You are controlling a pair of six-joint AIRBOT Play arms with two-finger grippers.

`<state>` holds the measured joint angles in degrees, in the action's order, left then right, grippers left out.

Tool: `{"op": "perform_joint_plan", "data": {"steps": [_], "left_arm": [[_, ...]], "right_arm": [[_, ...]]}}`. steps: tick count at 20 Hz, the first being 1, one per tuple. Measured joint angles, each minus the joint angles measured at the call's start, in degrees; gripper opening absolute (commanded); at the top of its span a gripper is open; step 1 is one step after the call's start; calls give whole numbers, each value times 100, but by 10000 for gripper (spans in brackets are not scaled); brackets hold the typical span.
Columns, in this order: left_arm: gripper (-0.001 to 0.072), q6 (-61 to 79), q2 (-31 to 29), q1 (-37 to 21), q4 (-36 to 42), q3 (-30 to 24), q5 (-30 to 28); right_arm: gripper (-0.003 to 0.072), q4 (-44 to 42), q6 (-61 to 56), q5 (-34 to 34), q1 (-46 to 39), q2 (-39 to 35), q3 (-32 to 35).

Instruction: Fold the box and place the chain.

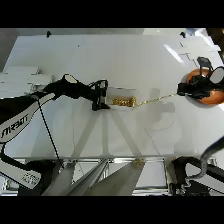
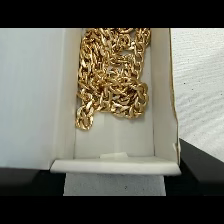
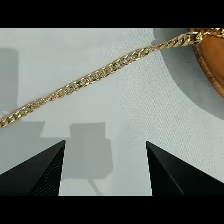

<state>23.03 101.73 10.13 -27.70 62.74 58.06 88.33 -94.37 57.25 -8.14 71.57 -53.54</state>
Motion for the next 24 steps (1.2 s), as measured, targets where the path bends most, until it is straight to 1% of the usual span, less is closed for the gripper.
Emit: {"op": "perform_joint_plan", "data": {"steps": [5,10,14,17,19,22,23,24], "left_arm": [[278,0,0,0,-2,0,0],[278,0,0,0,0,0,0],[278,0,0,0,0,0,0],[278,2,0,0,-2,0,0],[278,0,0,0,0,0,0],[278,2,0,0,0,0,0],[278,0,0,0,0,0,0],[278,2,0,0,-2,0,0]], "right_arm": [[556,72,-426,-608,-59,402,92],[547,79,-592,-1169,-68,721,107],[496,96,-776,-1543,-39,935,109],[357,144,-852,-1731,81,1134,109],[216,175,-881,-1759,195,1252,109],[34,271,-898,-1716,345,1331,105],[12,286,-918,-1687,393,1344,103],[12,291,-916,-1663,439,1357,103]]}}
